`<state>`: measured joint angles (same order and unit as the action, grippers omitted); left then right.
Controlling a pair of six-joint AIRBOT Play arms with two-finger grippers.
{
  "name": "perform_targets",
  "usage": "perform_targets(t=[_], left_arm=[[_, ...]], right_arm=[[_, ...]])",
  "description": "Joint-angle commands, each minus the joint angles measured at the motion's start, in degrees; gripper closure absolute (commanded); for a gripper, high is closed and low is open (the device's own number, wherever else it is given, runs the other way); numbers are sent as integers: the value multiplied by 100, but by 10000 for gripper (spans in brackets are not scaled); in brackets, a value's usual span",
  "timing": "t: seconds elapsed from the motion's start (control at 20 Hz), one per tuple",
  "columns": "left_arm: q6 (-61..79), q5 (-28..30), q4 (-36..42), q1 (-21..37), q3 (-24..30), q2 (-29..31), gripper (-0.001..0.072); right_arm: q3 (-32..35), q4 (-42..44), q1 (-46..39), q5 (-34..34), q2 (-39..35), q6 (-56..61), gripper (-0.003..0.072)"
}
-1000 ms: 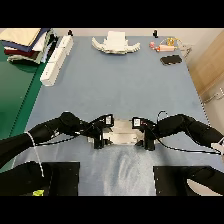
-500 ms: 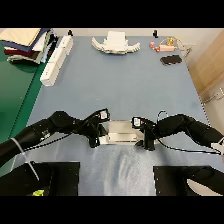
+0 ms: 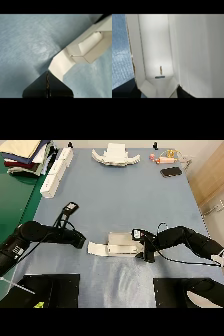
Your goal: Fold the box.
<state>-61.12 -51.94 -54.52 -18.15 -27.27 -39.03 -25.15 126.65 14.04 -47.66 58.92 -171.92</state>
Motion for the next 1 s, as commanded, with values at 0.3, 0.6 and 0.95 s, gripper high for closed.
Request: perform_targets(t=[0.3,0.6,0.95], left_arm=[[-870,-262,612,-177,2,-1683,695],[-868,490,726,-1451,-125,-2455,695],[-883,225,647,-1460,-745,-2197,693]], right_arm=[[-2,0,0,0,4,0,181],[-2,0,0,0,4,0,181],[-2,0,0,0,4,0,181]])
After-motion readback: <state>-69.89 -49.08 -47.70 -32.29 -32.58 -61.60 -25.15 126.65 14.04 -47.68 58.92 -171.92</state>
